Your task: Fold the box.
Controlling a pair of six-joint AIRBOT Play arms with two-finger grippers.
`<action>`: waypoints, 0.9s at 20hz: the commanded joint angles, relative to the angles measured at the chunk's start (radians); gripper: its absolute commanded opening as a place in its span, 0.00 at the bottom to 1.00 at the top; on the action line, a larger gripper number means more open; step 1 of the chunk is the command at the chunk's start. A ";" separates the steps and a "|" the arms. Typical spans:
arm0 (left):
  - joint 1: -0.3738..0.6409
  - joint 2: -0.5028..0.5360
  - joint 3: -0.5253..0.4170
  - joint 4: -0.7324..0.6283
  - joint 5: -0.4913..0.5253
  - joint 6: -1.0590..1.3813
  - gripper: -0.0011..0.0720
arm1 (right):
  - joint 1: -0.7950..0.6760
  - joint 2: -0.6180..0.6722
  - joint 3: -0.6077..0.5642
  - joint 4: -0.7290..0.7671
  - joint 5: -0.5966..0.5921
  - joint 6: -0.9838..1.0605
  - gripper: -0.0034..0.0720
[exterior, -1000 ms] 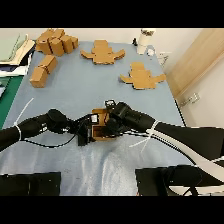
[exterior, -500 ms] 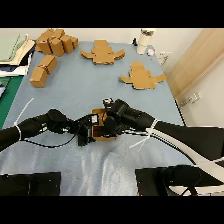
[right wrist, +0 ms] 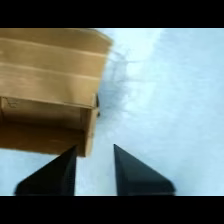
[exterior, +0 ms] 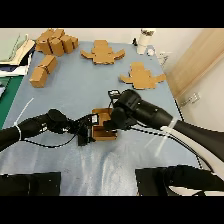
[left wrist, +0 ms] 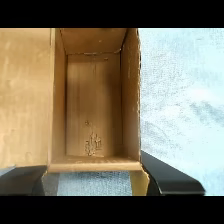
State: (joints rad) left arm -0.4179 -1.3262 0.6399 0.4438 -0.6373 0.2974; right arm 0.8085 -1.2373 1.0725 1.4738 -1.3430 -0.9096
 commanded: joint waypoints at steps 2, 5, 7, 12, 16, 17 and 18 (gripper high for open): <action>0.000 -0.001 0.001 0.000 0.000 0.001 0.65 | -0.152 0.084 -0.019 -0.018 -0.045 -0.080 0.07; 0.000 -0.001 0.001 0.000 0.001 0.002 0.65 | -0.405 0.005 -0.021 0.127 0.101 -0.312 0.05; 0.000 -0.001 0.001 0.000 0.000 0.001 0.65 | -0.575 -0.088 -0.020 0.452 0.230 -0.589 0.05; 0.000 -0.001 0.001 0.000 0.001 0.001 0.65 | -0.725 -0.362 0.039 1.086 0.146 -1.125 0.05; 0.000 -0.001 0.001 0.000 0.000 0.002 0.65 | -0.642 -0.396 0.044 1.109 0.092 -1.257 0.05; 0.000 -0.001 0.001 0.000 0.001 0.001 0.65 | -0.613 -0.377 0.037 1.103 0.078 -1.299 0.05; 0.000 -0.001 0.001 0.000 0.001 0.001 0.65 | -0.580 -0.348 0.024 1.089 0.077 -1.329 0.05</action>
State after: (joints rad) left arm -0.4179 -1.3262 0.6399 0.4438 -0.6369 0.2985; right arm 0.1749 -1.5955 1.1057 2.5065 -1.2251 -2.0781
